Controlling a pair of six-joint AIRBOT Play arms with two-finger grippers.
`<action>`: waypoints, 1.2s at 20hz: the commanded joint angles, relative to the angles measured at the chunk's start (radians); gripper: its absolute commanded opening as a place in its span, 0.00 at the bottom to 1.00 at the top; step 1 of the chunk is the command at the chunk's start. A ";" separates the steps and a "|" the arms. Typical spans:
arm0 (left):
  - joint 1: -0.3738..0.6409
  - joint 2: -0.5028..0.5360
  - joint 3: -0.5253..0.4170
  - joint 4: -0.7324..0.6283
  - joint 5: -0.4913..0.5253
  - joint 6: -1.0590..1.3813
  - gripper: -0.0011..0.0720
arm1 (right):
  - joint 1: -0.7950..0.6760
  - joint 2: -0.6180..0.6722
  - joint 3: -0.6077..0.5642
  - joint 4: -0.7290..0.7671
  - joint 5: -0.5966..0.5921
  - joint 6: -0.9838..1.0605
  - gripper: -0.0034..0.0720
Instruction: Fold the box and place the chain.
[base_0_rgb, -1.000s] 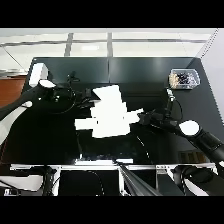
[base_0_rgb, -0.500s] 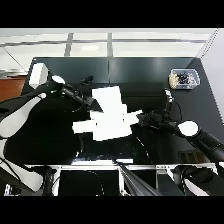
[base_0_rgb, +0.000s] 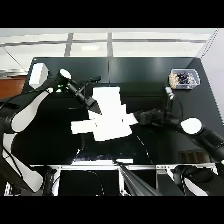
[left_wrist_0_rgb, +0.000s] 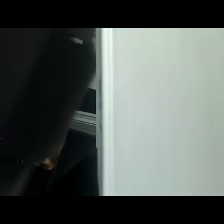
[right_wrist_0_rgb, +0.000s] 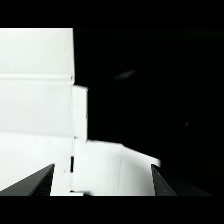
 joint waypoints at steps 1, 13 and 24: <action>-0.010 0.067 -0.010 0.034 0.027 -0.058 0.04 | -0.130 0.037 0.164 -0.225 0.276 -0.032 0.99; -0.283 0.455 -0.555 -0.006 0.802 0.924 0.05 | -0.073 0.045 0.095 -0.238 0.425 -0.695 0.99; -0.285 0.409 -0.506 -0.006 0.844 0.932 0.05 | 0.100 -0.097 -0.027 -0.230 0.256 -0.933 0.99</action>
